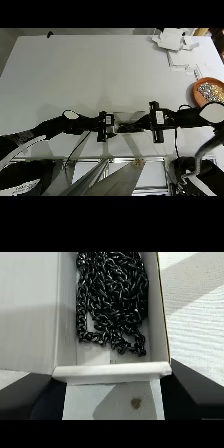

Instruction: Fold the box and place the chain.

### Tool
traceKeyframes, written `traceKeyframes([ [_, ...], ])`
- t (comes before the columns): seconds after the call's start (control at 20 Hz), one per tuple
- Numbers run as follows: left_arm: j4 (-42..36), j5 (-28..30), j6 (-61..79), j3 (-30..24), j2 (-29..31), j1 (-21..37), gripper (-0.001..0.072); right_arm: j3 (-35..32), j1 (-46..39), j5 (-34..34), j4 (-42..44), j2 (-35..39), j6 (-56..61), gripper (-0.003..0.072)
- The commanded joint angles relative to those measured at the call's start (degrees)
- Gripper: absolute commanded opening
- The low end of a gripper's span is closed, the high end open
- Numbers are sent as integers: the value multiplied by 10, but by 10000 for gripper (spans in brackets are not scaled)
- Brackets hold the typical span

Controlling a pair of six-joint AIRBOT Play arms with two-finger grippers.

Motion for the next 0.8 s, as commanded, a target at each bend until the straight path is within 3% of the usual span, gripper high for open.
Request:
traceKeyframes([
  [0.0,0,0,0,0,0,0,140,0,77,-86,26,-9,1,22],
  [0.2,0,0,0,0,0,0,140,0,106,-120,6,-72,1,25],
  [0.25,0,0,0,0,0,0,140,1,103,-120,-11,-87,15,81],
  [0.3,0,0,0,0,0,0,140,3,101,-119,-35,-94,38,197],
  [0.35,0,0,0,0,0,0,140,12,98,-114,-58,-96,62,229],
  [0.5,0,0,0,0,0,0,140,92,80,-42,-93,-96,79,220],
  [0.55,0,0,0,0,0,0,140,130,73,-23,-92,-99,83,186],
  [0.6,0,0,0,0,0,0,140,169,65,-11,-94,-107,97,58],
  [0.65,0,0,0,0,0,0,140,205,53,-8,-94,-122,107,21],
  [0.75,0,0,0,0,0,0,140,240,30,-17,-94,-163,106,21],
])
